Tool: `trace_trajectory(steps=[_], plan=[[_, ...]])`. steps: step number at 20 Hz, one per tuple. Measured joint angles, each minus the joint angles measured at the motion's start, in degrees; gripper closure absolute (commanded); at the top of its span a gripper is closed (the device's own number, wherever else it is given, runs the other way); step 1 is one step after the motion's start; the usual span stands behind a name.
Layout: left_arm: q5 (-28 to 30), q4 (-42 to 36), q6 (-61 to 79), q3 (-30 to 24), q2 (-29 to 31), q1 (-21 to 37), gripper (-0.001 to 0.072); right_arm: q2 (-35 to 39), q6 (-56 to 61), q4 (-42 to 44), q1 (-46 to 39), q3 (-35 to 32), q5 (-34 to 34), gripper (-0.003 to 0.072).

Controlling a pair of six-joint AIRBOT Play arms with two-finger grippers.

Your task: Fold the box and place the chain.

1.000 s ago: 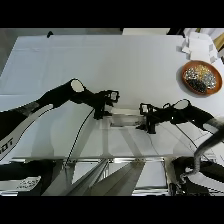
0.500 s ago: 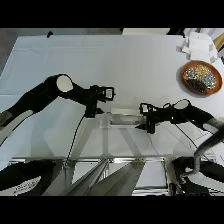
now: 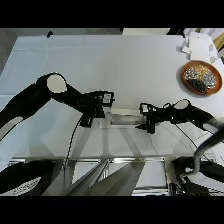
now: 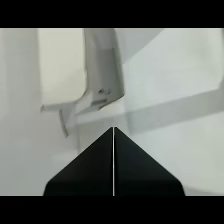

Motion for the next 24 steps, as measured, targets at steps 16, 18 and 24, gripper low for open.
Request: trace_trajectory(steps=[16, 18, 24], plan=[[31.93, -11.93, -18.99, -0.04, -10.14, -8.94, 0.0707, 0.0, -0.02, 0.02, 0.0, 0.0, 0.13, 0.0287], [34.25, -12.02, -21.88, -0.02, -11.76, -9.03, 0.0707, 0.0, -0.02, 0.02, 0.0, 0.0, 0.17, 0.0287], [36.81, -12.2, -27.71, -0.02, -15.89, -9.25, 0.0707, 0.0, -0.02, 0.02, 0.0, 0.0, 0.2, 0.0287]])
